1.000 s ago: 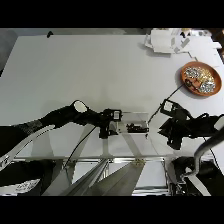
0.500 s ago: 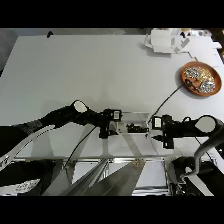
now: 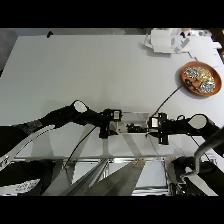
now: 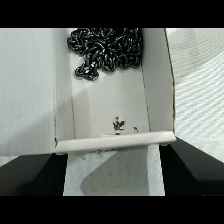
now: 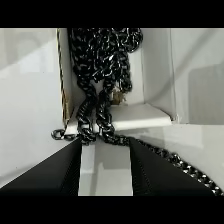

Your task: Fold the box and place the chain.

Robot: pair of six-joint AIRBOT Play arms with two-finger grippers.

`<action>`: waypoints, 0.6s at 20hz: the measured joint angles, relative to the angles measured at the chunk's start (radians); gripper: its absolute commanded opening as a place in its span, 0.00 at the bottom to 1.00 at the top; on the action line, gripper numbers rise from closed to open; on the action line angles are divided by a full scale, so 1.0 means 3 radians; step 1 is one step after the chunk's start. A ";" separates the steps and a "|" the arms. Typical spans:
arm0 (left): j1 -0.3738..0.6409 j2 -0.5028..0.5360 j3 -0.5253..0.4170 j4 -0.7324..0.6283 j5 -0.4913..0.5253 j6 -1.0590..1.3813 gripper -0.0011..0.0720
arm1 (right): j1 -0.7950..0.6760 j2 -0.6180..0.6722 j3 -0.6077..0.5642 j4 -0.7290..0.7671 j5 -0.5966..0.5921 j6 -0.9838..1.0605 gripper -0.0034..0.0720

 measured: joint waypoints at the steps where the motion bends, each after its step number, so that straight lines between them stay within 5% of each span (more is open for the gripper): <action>1: 0.0000 0.0000 0.0000 0.0000 0.0000 0.0000 0.22 | 0.0000 -0.0019 0.0000 0.0039 -0.0009 -0.0027 0.43; 5: 0.0001 0.0000 0.0000 0.0000 0.0000 0.0000 0.22 | 0.0000 -0.0064 0.0000 0.0103 0.0074 -0.0102 0.09; 12: 0.0000 0.0000 0.0000 -0.0001 0.0000 0.0001 0.22 | -0.0001 0.0034 0.0000 -0.0388 0.0131 0.0415 0.07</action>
